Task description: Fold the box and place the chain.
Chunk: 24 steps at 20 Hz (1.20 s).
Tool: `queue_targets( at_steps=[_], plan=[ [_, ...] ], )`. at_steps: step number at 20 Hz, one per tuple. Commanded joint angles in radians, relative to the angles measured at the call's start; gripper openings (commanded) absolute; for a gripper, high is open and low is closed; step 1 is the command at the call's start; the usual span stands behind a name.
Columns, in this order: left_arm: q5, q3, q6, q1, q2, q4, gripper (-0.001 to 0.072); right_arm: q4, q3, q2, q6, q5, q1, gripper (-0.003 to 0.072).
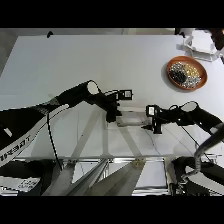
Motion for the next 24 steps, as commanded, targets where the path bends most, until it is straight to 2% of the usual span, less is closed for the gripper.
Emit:
queue_targets(
  at_steps=[1, 19, 22, 23, 24],
  plan=[
    [0.0, 0.0, 0.0, 0.0, 0.0, 0.0, 0.0013, 0.0, 0.0, 0.0, 0.001, 0.0, 0.0, 0.0302],
    [-0.018, 0.0, -0.001, 0.0, 0.001, 0.0, 0.0009, 0.0, 0.0, 0.0, 0.001, 0.0, 0.0, 0.0302],
    [-0.008, 0.0, -0.133, 0.009, 0.018, 0.007, 0.0006, 0.0, 0.0, 0.0, 0.001, 0.0, 0.0, 0.0302],
    [-0.019, 0.001, -0.147, 0.015, 0.029, 0.02, 0.0015, 0.0, 0.0, 0.0, 0.001, 0.0, 0.0, 0.0302],
    [-0.036, 0.001, -0.146, 0.019, 0.04, 0.051, 0.0055, 0.0, 0.0, 0.0, 0.0, 0.001, 0.0, 0.0302]
  ],
)
